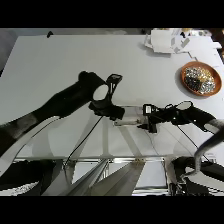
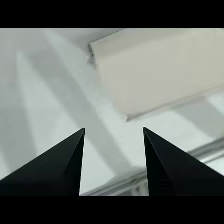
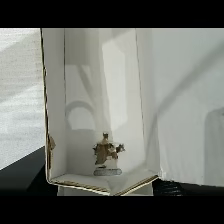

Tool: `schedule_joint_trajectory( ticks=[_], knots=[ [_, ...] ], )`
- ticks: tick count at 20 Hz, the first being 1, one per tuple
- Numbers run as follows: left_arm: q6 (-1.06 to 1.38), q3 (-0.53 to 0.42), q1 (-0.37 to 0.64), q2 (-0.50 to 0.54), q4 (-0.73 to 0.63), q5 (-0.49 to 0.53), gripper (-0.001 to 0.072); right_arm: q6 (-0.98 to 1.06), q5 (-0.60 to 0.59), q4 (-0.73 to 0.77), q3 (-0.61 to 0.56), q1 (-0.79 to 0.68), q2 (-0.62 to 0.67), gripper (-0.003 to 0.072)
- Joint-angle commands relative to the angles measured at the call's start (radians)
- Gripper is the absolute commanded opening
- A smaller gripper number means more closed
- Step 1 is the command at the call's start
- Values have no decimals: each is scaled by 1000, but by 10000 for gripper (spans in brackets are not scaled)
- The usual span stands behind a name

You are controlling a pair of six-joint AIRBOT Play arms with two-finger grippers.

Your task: Fold the box and place the chain.

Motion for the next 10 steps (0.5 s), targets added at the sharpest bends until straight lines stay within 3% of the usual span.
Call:
schedule_joint_trajectory(
  ticks=[1, 3, 7, 10],
  knots=[
    [252, -35, 27, 132, 116, -111, 418, 0, 0, 0, 0, 0, 0, 410],
    [479, -132, 58, 217, 101, -61, 595, 0, 0, 0, 0, 0, 1, 410],
    [1263, -460, 187, 436, -174, 203, 653, 0, 0, 0, 0, 0, 0, 410],
    [1732, -650, 335, 485, -390, 363, 652, 0, 0, 0, 0, 0, 1, 410]
  ],
)
